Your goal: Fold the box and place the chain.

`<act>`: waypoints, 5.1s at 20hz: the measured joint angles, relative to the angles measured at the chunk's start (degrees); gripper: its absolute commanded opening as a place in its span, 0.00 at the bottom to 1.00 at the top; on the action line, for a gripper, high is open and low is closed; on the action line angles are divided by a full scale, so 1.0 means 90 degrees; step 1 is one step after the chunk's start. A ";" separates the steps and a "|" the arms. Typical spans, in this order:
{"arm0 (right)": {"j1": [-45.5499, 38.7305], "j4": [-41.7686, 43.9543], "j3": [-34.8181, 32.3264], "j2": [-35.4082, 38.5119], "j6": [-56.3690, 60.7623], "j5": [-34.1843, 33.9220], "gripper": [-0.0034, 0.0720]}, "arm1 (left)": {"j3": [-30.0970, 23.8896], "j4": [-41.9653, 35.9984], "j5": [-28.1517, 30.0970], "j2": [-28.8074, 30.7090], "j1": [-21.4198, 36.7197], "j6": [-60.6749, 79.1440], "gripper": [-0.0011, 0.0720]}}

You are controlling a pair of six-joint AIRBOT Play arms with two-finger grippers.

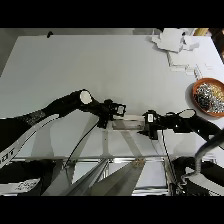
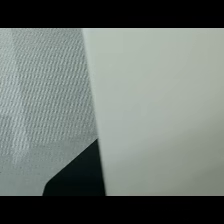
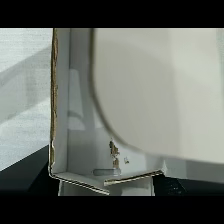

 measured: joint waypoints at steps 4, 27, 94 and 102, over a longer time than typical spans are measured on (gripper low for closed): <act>0.0000 -0.0002 0.0000 0.0000 -0.0002 -0.0002 0.59 | 0.0000 0.0000 0.0000 0.0000 0.0000 -0.0002 0.03; 0.0005 -0.0010 -0.0002 -0.0005 0.0000 0.0012 0.59 | -0.0005 0.0928 -0.0299 0.0636 0.0121 -0.0746 0.94; 0.0000 -0.0005 -0.0002 -0.0007 -0.0002 -0.0005 0.59 | -0.0403 0.1671 -0.1027 0.0906 0.0002 -0.3300 0.62; 0.0000 -0.0002 -0.0002 -0.0007 0.0002 -0.0005 0.59 | -0.0809 0.0971 -0.0240 0.0906 0.0138 -0.1763 0.61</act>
